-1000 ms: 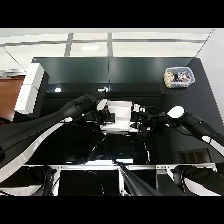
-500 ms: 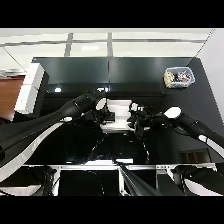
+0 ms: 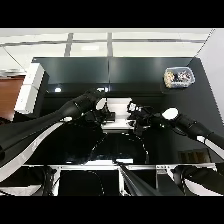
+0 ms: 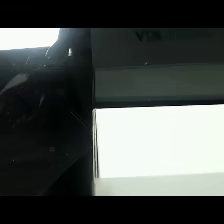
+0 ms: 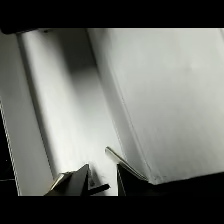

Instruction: Fold the box and place the chain.

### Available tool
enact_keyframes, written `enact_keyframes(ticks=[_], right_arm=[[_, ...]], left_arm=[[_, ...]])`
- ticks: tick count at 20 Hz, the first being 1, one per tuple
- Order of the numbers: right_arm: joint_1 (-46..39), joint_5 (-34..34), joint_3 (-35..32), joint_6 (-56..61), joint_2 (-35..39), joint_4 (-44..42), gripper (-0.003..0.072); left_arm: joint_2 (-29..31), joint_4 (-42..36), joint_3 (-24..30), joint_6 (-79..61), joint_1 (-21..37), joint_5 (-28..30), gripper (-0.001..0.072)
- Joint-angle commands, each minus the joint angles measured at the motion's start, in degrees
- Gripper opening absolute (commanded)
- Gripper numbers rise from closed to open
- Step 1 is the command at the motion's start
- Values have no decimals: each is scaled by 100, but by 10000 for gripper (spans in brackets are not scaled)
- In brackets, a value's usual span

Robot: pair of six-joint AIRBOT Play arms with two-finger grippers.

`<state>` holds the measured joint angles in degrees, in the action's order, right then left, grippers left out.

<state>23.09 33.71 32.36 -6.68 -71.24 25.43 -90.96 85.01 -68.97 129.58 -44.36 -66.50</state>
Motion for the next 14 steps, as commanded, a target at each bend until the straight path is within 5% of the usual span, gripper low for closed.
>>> enact_keyframes(ticks=[1, 2, 3, 6, 9, 12, 14], right_arm=[[22, -33, 0, 76, -2, -7, 382], [22, -33, 0, 76, -2, 9, 305], [22, -22, 2, 109, 2, 11, 49], [-63, 330, 118, 1766, 133, 245, 27], [-605, 1388, 483, 4151, 533, 1515, 26], [-2048, 2385, 1141, 7069, 933, 3473, 27], [-3202, 2594, 1097, 7707, 946, 3578, 27]], left_arm=[[-2, 0, -7, -13, 0, 0, 31], [-2, -2, -7, -13, 0, 2, 31], [-2, -4, -7, -13, 0, 2, 32], [-2, -15, -7, -35, -2, -42, 32], [-2, -22, -7, -35, -4, -20, 32], [-2, -24, -7, -35, -4, -20, 33], [-2, -26, -7, -35, -7, -20, 33]])
